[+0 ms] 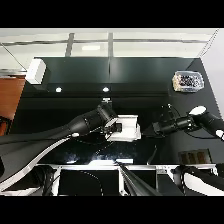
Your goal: Fold the box and place the chain.
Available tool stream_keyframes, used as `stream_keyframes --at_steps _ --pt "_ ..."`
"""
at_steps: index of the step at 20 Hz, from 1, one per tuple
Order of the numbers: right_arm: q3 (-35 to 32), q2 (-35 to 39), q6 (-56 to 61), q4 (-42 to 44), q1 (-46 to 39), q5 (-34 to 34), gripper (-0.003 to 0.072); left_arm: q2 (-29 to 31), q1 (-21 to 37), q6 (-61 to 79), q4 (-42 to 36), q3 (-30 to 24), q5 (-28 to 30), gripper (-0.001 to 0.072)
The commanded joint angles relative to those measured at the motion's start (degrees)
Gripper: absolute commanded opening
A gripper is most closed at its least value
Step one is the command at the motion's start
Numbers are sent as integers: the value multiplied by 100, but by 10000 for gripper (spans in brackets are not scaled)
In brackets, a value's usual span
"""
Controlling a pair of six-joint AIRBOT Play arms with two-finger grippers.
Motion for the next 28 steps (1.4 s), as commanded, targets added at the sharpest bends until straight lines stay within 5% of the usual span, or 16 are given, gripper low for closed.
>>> stream_keyframes --at_steps 1,7,16,19,25,26,28 --pt "234 -2 -79 267 9 214 589 -4 2 0 0 0 -11 29" --pt "234 9 151 476 76 409 586 -4 2 0 0 0 -11 29" --pt "625 11 1788 -243 1926 -1316 566 -4 2 0 2 0 -9 30" --pt "1010 11 2874 -1132 2509 -1657 544 -4 2 0 2 0 -11 29" --pt "1768 9 6118 -4363 4050 -1558 543 -4 2 0 2 0 -11 29" --pt "1814 9 6454 -4625 4266 -1563 444 -4 2 0 2 0 -9 29" --pt "1845 -7 6846 -4889 4583 -1565 433 -4 2 0 2 0 -7 30"
